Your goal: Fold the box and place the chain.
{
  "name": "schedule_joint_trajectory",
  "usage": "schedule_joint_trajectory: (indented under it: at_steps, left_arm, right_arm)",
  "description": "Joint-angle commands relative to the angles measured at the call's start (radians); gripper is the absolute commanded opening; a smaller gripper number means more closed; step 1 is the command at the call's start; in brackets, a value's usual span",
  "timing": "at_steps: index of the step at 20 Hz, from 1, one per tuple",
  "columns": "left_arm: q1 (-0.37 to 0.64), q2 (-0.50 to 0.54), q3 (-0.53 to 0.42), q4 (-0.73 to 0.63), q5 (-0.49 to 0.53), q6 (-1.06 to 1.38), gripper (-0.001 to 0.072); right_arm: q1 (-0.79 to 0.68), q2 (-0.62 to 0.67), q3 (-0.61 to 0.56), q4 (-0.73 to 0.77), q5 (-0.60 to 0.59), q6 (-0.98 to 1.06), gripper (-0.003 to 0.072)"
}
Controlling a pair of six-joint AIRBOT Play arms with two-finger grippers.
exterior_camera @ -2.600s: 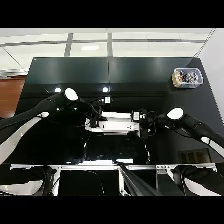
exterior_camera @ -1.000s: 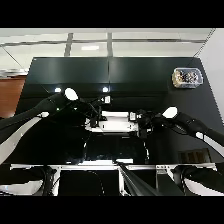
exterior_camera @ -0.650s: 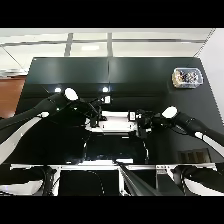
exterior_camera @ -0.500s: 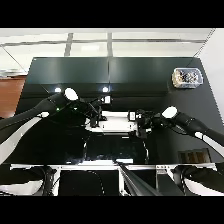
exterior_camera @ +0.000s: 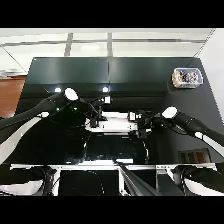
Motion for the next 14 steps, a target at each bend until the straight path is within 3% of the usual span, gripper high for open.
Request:
schedule_joint_trajectory:
  at_steps: [1, 3, 6, 8, 13, 14]
  left_arm:
    - [0.0, 0.001, 0.001, 0.0, -0.001, 0.0, 0.0086]
    - [0.0, 0.001, 0.001, 0.0, -0.004, -0.001, 0.0113]
    - [0.004, 0.021, 0.002, 0.001, -0.01, -0.05, 0.0424]
    - [0.017, 0.061, 0.002, 0.009, -0.01, -0.108, 0.0709]
    - [0.061, 0.222, 0.002, 0.2, -0.034, -0.303, 0.0712]
    - [0.063, 0.251, 0.002, 0.24, -0.058, -0.336, 0.0712]
  right_arm:
    - [0.001, -0.001, 0.001, 0.001, -0.002, 0.0, 0.0462]
    - [0.001, -0.001, 0.001, 0.001, -0.002, 0.0, 0.0462]
    - [0.001, -0.001, 0.001, 0.001, -0.002, 0.0, 0.0462]
    - [0.001, -0.001, 0.001, 0.0, -0.001, -0.001, 0.0457]
    - [0.001, -0.001, 0.001, -0.003, 0.005, -0.003, 0.0455]
    - [0.001, -0.001, 0.001, -0.005, 0.008, -0.004, 0.0397]
